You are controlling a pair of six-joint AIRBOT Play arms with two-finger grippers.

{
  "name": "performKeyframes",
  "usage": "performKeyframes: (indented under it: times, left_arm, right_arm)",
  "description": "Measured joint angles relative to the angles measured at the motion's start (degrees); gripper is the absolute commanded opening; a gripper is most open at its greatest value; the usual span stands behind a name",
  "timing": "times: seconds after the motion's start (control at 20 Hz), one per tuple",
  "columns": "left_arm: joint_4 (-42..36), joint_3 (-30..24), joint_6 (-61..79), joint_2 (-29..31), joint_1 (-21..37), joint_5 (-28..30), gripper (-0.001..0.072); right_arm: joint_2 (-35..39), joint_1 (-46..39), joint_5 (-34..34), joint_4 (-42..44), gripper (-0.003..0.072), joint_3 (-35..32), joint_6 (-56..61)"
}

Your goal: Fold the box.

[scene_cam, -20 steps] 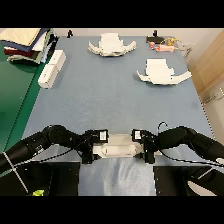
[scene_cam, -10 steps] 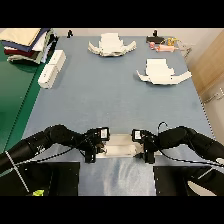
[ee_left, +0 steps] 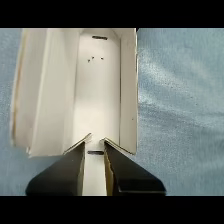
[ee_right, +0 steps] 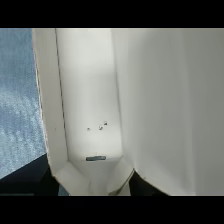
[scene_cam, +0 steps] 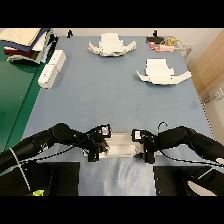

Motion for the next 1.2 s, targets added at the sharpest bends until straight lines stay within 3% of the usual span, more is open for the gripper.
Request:
performKeyframes:
  times: [0.05, 0.45, 0.5, 0.55, 0.6, 0.85, 1.0, 1.2]
  left_arm:
    - [-0.44, 0.09, 0.33, -0.24, 0.00, 0.13, 0.0685]
    - [-1.70, 0.17, 1.03, -0.81, 0.00, 1.46, 0.0687]
    - [-1.73, 0.17, 1.03, -0.81, 0.00, 1.51, 0.0531]
    - [-1.79, 0.17, 1.01, -0.81, 0.00, 1.70, 0.0178]
    - [-1.88, 0.20, 0.98, -0.81, 0.00, 2.05, 0.0017]
    - [3.34, 1.01, -3.85, -0.37, 0.00, -0.63, 0.0015]
    - [12.79, 2.21, -14.80, 2.49, 0.09, -4.52, 0.0014]
    - [28.65, 4.87, -35.69, 11.08, 0.09, -9.86, 0.0015]
  right_arm:
    - [0.00, -0.02, 0.00, 0.02, 0.0520, 0.00, 0.04]
    - [0.00, 0.00, 0.00, 0.00, 0.0520, 0.00, 0.00]
    - [0.00, 0.00, 0.00, 0.00, 0.0520, 0.00, 0.00]
    - [0.00, 0.00, 0.00, 0.00, 0.0520, 0.00, 0.00]
    - [0.00, 0.00, 0.00, 0.00, 0.0520, 0.00, -0.02]
    - [0.00, 0.00, 0.02, -0.02, 0.0520, 0.00, -0.07]
    - [0.00, 0.00, 0.02, -0.02, 0.0520, 0.00, -0.02]
    - [0.00, 0.00, 0.02, 0.00, 0.0520, 0.00, -0.02]
